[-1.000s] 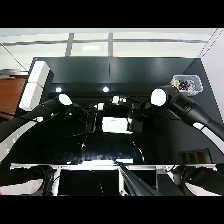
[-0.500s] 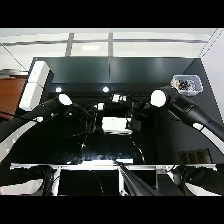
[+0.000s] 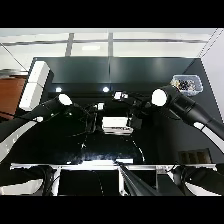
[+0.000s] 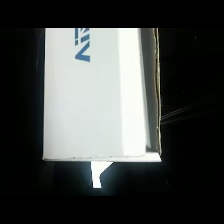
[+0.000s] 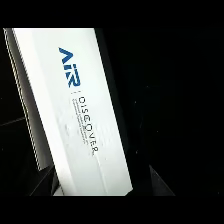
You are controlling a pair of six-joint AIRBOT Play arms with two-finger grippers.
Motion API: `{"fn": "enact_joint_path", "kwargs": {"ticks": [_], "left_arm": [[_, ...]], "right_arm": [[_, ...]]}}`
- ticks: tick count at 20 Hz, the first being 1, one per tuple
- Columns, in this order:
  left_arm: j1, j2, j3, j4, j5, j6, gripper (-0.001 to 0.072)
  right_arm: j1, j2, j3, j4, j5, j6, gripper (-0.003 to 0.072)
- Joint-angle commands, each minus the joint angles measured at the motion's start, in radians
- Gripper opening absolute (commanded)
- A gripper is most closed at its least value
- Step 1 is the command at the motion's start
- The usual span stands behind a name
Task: Fold the box and place the chain.
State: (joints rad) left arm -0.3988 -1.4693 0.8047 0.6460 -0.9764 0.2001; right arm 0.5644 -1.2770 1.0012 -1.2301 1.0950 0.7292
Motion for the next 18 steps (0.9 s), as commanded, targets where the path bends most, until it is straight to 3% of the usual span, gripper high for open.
{"fn": "enact_joint_path", "kwargs": {"ticks": [1, 2, 3, 18], "left_arm": [[0.000, 0.000, 0.000, 0.000, -0.001, 0.001, 0.0402], [0.000, 0.000, 0.000, 0.000, -0.001, 0.001, 0.0402], [0.000, 0.000, 0.000, 0.000, -0.001, 0.001, 0.0402], [0.000, 0.000, 0.000, 0.000, -0.001, 0.001, 0.0403]], "right_arm": [[-0.002, 0.001, 0.000, 0.001, 0.000, 0.008, 0.0695], [-0.002, 0.000, 0.000, 0.003, 0.000, 0.008, 0.0566], [-0.002, 0.001, 0.000, 0.005, 0.000, 0.008, 0.0537], [0.017, 0.001, 0.000, 0.006, 0.035, 0.008, 0.0524]]}}
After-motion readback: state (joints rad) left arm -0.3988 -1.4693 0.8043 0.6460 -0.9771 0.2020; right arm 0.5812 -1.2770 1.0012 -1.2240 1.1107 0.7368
